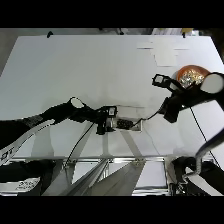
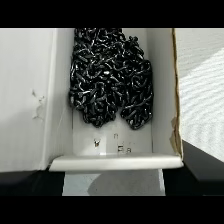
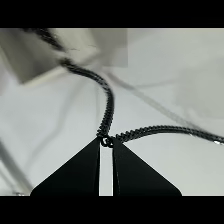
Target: Fold the box and place the chain.
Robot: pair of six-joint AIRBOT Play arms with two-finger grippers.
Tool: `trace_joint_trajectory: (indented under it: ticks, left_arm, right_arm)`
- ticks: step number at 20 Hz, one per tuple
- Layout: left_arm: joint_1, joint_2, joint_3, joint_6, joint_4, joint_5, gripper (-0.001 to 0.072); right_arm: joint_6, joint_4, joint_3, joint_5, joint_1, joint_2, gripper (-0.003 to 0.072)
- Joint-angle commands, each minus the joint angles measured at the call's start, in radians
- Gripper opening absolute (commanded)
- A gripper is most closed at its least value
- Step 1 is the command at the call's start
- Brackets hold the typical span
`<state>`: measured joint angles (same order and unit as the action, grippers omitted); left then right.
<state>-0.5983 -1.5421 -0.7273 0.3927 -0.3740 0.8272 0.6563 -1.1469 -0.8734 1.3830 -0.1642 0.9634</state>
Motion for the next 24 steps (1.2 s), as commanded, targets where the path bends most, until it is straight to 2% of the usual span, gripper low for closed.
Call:
trace_joint_trajectory:
  ticks: [1, 4, 10, 12, 19, 21, 22, 24]
  left_arm:
    - [-0.001, 0.000, 0.000, 0.000, 0.000, 0.000, 0.0360]
    - [0.000, 0.000, 0.000, 0.000, 0.000, 0.000, 0.0360]
    - [0.000, 0.000, 0.000, 0.000, 0.000, 0.000, 0.0360]
    - [0.000, 0.000, 0.000, 0.000, 0.000, 0.000, 0.0360]
    - [-0.001, 0.000, 0.000, 0.000, 0.000, 0.000, 0.0360]
    - [0.000, 0.000, 0.000, 0.000, 0.000, 0.000, 0.0360]
    - [0.000, 0.000, 0.000, 0.000, 0.000, 0.000, 0.0360]
    - [0.000, 0.000, 0.000, 0.000, 0.000, 0.000, 0.0360]
  right_arm:
    - [0.026, 0.245, 0.016, 0.074, -0.031, -0.138, 0.0015]
    - [0.025, 0.318, 0.035, -0.034, -0.119, -0.172, 0.0016]
    - [0.026, 0.317, 0.093, -0.445, -0.328, -0.146, 0.0016]
    - [0.027, 0.316, 0.104, -0.513, -0.357, -0.110, 0.0016]
    - [0.028, 0.267, 0.144, -0.460, -0.359, 0.072, 0.0023]
    - [0.027, 0.206, 0.144, -0.438, -0.359, 0.084, 0.0205]
    - [0.021, 0.187, 0.144, -0.435, -0.355, 0.073, 0.0230]
    - [-0.027, 0.182, 0.144, -0.409, -0.317, 0.015, 0.0228]
